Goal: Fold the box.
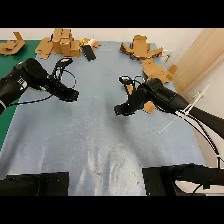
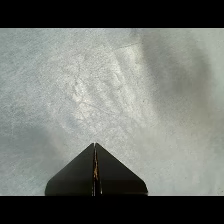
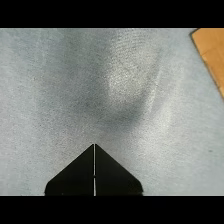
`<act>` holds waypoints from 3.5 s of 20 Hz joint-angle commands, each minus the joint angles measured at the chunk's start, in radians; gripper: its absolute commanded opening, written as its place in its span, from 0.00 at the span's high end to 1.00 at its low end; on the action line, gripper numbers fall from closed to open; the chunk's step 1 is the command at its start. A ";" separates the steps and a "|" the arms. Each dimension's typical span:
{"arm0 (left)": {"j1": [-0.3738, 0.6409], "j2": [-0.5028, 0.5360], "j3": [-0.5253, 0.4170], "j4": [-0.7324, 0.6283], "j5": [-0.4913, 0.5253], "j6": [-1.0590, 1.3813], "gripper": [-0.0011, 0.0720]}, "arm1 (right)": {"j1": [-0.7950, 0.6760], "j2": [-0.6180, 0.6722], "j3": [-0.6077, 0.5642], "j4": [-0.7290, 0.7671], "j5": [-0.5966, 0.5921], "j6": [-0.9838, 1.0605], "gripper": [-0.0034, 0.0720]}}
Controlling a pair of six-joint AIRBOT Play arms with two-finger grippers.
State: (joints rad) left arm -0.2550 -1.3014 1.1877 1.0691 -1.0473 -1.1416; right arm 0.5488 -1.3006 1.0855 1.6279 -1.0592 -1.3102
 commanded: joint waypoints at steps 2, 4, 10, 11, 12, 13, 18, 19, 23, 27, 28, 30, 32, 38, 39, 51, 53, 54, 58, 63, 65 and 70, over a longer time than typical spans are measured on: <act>0.000 0.000 0.000 0.000 0.000 0.000 0.97 | 0.000 -0.001 0.001 0.000 0.000 0.000 0.95; 0.000 0.000 -0.001 0.000 0.000 0.000 0.97 | 0.000 -0.001 0.001 0.001 0.003 0.000 0.95; 0.000 0.000 0.000 0.000 0.000 0.000 0.97 | 0.000 -0.001 0.001 0.002 0.008 0.000 0.95; 0.000 0.000 0.000 0.000 0.000 0.000 0.97 | 0.000 -0.001 0.001 0.004 0.022 0.001 0.95; 0.000 0.000 0.000 0.000 0.000 0.000 0.97 | 0.000 -0.001 0.000 0.016 0.021 0.005 0.95; 0.000 0.000 0.000 0.000 0.001 0.000 0.97 | 0.001 -0.003 -0.001 0.057 0.021 0.010 0.95; -0.001 0.000 -0.001 0.000 0.088 0.004 0.97 | -0.057 -0.007 0.013 0.028 -0.031 0.011 0.52; -0.001 0.000 0.000 0.000 0.087 0.004 0.97 | -0.084 -0.007 0.019 0.010 -0.058 0.011 0.51; -0.001 0.000 -0.001 0.000 0.107 0.003 0.97 | -0.254 -0.007 0.046 -0.285 -0.141 0.141 0.75; -0.001 0.000 -0.001 0.000 0.114 0.003 0.97 | -0.631 -0.007 0.072 -0.161 -0.172 0.117 0.41; -0.001 0.000 -0.001 0.000 0.114 0.003 0.97 | -0.710 -0.007 0.071 -0.135 -0.175 0.101 0.41; -0.001 0.000 -0.001 0.000 0.113 0.003 0.97 | -0.835 -0.007 0.072 -0.122 -0.181 0.083 0.35; -0.001 0.000 -0.001 0.000 0.113 0.003 0.97 | -0.915 -0.008 0.071 -0.103 -0.172 0.066 0.35; -0.001 0.000 -0.001 0.000 0.112 0.003 0.97 | -0.967 -0.107 0.071 0.155 -0.082 -0.103 0.35; -0.001 0.000 0.000 0.000 0.112 0.004 0.97 | -0.966 -0.134 0.071 0.184 -0.067 -0.123 0.35; -0.001 0.000 0.000 -0.002 0.100 -0.001 0.97 | -0.861 -0.243 0.072 0.510 -0.124 -0.419 0.95; 0.002 0.000 0.000 0.000 0.089 -0.001 0.96 | -0.789 -0.224 0.067 0.505 -0.161 -0.426 0.95; 0.006 0.000 0.000 0.001 0.084 -0.003 0.69 | -0.747 -0.213 0.058 0.504 -0.177 -0.426 0.95; 0.038 0.000 0.000 0.000 0.047 -0.031 0.49 | -0.583 -0.153 -0.044 0.499 -0.191 -0.425 0.95; 0.071 -0.002 -0.001 0.000 -0.016 -0.030 0.49 | -0.387 -0.028 -0.233 0.503 -0.127 -0.425 0.95; 0.076 -0.002 -0.011 -0.001 -0.018 -0.030 0.49 | -0.334 0.032 -0.302 0.504 -0.068 -0.424 0.95; 0.076 -0.002 -0.018 -0.050 -0.018 -0.027 0.49 | -0.310 0.035 -0.333 0.510 0.008 -0.417 0.66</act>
State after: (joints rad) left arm -0.1829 -1.3025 1.1721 1.0416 -1.0611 -1.1709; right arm 0.2153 -1.2778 0.7780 2.1323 -1.1080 -1.7321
